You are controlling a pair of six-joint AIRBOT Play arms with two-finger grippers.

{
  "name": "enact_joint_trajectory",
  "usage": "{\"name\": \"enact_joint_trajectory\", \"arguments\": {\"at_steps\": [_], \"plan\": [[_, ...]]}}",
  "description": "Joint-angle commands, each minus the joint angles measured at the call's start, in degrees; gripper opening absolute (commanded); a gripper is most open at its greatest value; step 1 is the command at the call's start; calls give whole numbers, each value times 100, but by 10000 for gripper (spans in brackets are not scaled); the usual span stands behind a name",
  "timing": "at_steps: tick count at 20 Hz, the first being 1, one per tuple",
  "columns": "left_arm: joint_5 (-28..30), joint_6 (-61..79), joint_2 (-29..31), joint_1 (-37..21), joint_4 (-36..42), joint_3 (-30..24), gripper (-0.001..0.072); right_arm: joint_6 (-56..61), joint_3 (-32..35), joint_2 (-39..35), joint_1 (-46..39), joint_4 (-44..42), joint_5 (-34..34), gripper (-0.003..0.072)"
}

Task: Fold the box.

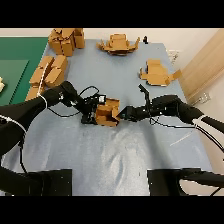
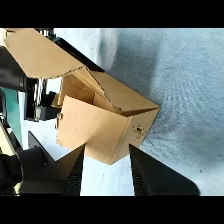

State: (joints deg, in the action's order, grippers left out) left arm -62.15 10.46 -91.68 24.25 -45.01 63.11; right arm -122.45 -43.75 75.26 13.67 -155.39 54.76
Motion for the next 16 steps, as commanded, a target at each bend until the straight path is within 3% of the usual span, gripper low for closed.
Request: {"name": "enact_joint_trajectory", "arguments": {"at_steps": [1, 7, 16], "plan": [[0, 0, -2, 2, 2, 2, 166, 7, -42, 76, 4, 7, -87, 452], [0, 0, -2, 2, 0, 2, 166, 505, -538, 396, 334, 485, -179, 523], [0, 0, -2, 2, 0, 2, 166, 3300, -1283, 516, 975, 2647, -195, 531]]}}
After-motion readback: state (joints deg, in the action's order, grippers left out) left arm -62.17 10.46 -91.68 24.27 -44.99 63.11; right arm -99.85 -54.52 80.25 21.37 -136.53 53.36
